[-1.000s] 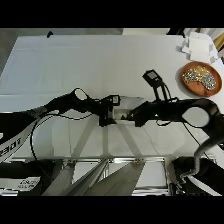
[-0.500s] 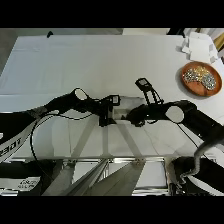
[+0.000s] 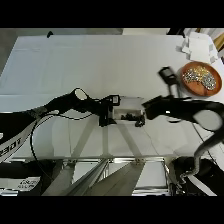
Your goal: Fold the box and place the chain.
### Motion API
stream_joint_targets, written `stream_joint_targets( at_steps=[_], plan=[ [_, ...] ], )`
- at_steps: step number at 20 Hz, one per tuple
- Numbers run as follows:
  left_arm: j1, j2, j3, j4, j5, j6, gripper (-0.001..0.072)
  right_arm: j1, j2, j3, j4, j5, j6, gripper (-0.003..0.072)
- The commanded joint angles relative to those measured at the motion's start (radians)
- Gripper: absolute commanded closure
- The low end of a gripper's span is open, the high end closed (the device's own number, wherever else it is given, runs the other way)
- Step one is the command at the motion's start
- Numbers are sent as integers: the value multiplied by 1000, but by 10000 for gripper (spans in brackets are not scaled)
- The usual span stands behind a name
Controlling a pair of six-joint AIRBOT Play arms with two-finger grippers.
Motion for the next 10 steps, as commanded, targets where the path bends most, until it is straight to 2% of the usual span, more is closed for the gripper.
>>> stream_joint_targets(
  at_steps=[1, 4, 7, 8, 9, 10],
  plan=[
    [1, 0, 0, 0, 0, 0, 437, -161, 169, -9, -55, 151, -153, 590],
    [1, 0, 0, 0, 0, 0, 437, -243, 163, -81, -28, 257, -251, 588],
    [1, 0, 0, 0, 0, 0, 437, -247, 116, -235, 59, 174, -472, 569],
    [1, 0, 0, 0, 0, 0, 437, -247, 93, -287, 98, 106, -562, 466],
    [1, 0, 0, 0, 0, 0, 437, -246, 69, -326, 126, 39, -652, 396],
    [1, 0, 0, 0, 0, 0, 437, -234, 49, -354, 158, -30, -747, 372]
  ],
)
